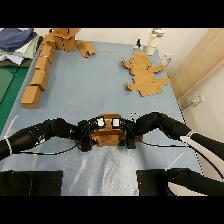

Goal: Fold the box.

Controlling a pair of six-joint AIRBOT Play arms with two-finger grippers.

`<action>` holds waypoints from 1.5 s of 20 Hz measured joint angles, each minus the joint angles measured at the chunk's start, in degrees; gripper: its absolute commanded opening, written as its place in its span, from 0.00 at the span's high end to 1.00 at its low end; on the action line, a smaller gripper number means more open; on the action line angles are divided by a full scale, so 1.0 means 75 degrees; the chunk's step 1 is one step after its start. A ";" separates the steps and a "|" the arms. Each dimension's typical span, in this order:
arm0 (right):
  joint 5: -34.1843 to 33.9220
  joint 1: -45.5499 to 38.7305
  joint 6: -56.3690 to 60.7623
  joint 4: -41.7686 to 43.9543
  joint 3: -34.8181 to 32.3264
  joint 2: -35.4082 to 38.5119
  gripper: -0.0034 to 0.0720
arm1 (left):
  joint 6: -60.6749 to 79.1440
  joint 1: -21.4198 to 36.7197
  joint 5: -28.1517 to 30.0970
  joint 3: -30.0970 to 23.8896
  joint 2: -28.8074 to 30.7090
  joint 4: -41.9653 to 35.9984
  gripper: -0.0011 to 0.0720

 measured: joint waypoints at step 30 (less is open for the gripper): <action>0.0000 0.0000 0.0003 -0.0009 0.0000 0.0000 0.24 | -0.0548 -0.0061 -0.0463 0.0300 -0.0187 0.1078 0.67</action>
